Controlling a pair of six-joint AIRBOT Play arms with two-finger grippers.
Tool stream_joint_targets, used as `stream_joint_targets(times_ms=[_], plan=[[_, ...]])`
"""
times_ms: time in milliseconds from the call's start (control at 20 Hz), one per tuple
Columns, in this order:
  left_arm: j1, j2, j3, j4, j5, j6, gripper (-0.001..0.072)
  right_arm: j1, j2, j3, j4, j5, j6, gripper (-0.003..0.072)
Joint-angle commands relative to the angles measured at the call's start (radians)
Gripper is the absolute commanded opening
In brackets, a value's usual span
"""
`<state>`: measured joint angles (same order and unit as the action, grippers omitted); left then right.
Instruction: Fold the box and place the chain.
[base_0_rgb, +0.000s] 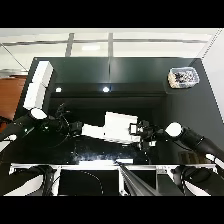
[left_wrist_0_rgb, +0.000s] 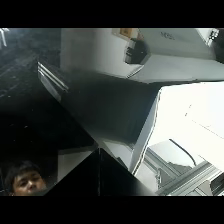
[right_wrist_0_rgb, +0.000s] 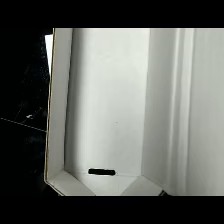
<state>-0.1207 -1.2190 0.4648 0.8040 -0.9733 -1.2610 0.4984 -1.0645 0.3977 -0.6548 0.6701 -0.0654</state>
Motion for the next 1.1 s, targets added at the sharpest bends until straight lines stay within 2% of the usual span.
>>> stream_joint_targets(times_ms=[0, 150, 300, 450, 500, 600, 650, 700, 950, 1050], plan=[[-0.003, -0.002, 0.0, -0.001, -0.004, 0.0, 0.0028, 0.0, 0.0, 0.001, 0.0, 0.002, 0.0, 0.0369], [-0.003, -0.002, 0.0, -0.01, -0.032, 0.023, 0.0029, 0.0, 0.0, 0.001, 0.0, 0.002, 0.0, 0.0369], [-0.003, -0.002, 0.0, -0.101, -0.06, 0.129, 0.0034, 0.0, 0.0, 0.001, 0.0, 0.002, 0.0, 0.037], [-0.003, -0.002, 0.0, -0.208, -0.067, 0.228, 0.0156, 0.0, 0.0, 0.001, 0.0, 0.002, 0.0, 0.0369], [-0.003, -0.001, 0.0, -0.241, -0.075, 0.259, 0.0228, 0.0, 0.0, 0.001, 0.0, 0.002, 0.0, 0.0369], [-0.003, -0.001, 0.001, -0.27, -0.087, 0.291, 0.0253, 0.0, 0.0, 0.001, 0.0, 0.002, 0.0, 0.0369], [-0.002, -0.001, 0.001, -0.27, -0.084, 0.291, 0.035, 0.0, 0.0, 0.001, 0.0, 0.002, 0.0, 0.0369], [-0.002, -0.001, 0.001, -0.27, -0.082, 0.293, 0.0392, 0.0, 0.0, 0.001, 0.0, 0.002, 0.0, 0.0369], [-0.005, -0.001, 0.001, -0.275, -0.081, 0.324, 0.0432, 0.0, 0.0, 0.001, 0.0, 0.002, 0.0, 0.0369], [-0.022, -0.001, 0.013, -0.282, -0.082, 0.352, 0.065, 0.0, 0.0, 0.001, 0.0, 0.002, 0.0, 0.0369]])
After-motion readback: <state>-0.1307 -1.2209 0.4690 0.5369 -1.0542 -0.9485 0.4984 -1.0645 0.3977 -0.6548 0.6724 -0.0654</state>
